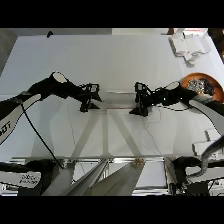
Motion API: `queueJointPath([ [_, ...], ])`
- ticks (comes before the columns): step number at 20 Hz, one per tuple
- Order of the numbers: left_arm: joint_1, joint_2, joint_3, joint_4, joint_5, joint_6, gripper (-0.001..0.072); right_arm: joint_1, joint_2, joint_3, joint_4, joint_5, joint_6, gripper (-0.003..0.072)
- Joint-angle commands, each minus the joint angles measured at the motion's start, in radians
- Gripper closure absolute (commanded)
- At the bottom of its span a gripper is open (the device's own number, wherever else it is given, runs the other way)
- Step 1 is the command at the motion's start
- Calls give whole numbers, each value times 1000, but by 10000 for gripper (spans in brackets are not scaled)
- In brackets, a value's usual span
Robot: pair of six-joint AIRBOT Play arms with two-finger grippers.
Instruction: Fold the box and place the chain.
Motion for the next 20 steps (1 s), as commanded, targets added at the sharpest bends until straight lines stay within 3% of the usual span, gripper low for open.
queueJointPath([
  [1,0,0,0,-51,4,5,293,0,0,1,0,0,0,192],
  [3,0,-1,0,-70,-24,30,294,0,0,1,0,0,0,192],
  [6,0,-2,0,-69,-46,37,391,0,0,1,0,0,0,192],
  [15,-46,-25,0,-77,-41,99,395,0,0,1,0,0,0,192],
  [16,-46,-27,0,-77,-27,101,457,0,0,1,0,0,0,192],
  [17,-46,-27,0,-77,-12,101,589,0,0,1,0,0,0,192],
  [18,-46,-27,0,-77,-6,101,659,0,0,1,0,0,0,192],
  [20,-47,-27,0,-81,-3,101,657,0,0,1,0,0,0,192],
])
